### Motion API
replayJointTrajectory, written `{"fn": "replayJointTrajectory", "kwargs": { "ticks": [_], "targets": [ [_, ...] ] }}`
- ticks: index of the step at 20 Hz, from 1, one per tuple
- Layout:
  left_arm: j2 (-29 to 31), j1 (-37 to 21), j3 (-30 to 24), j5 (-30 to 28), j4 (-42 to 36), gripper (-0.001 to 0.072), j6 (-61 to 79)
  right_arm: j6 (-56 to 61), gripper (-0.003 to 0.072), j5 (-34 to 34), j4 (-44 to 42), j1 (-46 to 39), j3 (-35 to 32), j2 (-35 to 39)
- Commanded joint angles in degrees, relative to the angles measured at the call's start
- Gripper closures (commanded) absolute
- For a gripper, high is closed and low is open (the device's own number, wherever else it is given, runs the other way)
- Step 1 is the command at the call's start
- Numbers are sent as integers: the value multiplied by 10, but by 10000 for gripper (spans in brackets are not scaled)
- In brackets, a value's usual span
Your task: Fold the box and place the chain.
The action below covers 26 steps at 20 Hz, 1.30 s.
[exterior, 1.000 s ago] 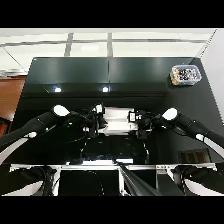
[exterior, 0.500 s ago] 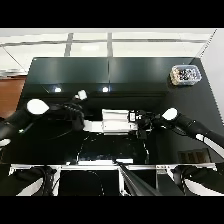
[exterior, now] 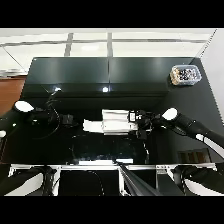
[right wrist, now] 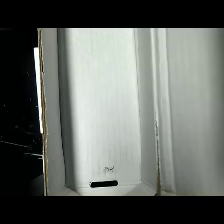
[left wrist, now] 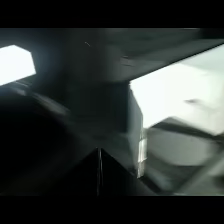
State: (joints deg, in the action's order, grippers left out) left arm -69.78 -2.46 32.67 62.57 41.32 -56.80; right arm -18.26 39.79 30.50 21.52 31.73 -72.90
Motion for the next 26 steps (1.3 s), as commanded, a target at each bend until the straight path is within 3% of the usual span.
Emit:
{"fn": "replayJointTrajectory", "kwargs": {
  "ticks": [1, 8, 13, 14, 16, 17, 24, 26],
  "targets": [
    [-95, -11, -3, 47, -104, 688, 16, 0, 330, 0, 0, 0, 0, 0],
    [-153, 88, 19, -1, -129, 688, 16, 0, 330, 0, 0, 0, 0, 0],
    [-156, 91, 67, 57, -150, 679, 67, 0, 330, 0, 0, 0, 0, 0],
    [-156, 91, 79, 76, -150, 590, 78, 0, 330, 0, 0, 0, 0, 0],
    [-156, 92, 102, 103, -150, 214, 78, 0, 330, 0, 0, 0, 0, 0],
    [-156, 94, 111, 108, -150, 127, 78, 0, 330, 0, 0, 0, 0, 0],
    [-156, 155, 140, 109, -142, 134, 72, 0, 330, 0, 0, 0, 0, 0],
    [-156, 176, 151, 102, -114, 220, 48, 0, 330, 0, 0, 0, 0, 0]
  ]
}}
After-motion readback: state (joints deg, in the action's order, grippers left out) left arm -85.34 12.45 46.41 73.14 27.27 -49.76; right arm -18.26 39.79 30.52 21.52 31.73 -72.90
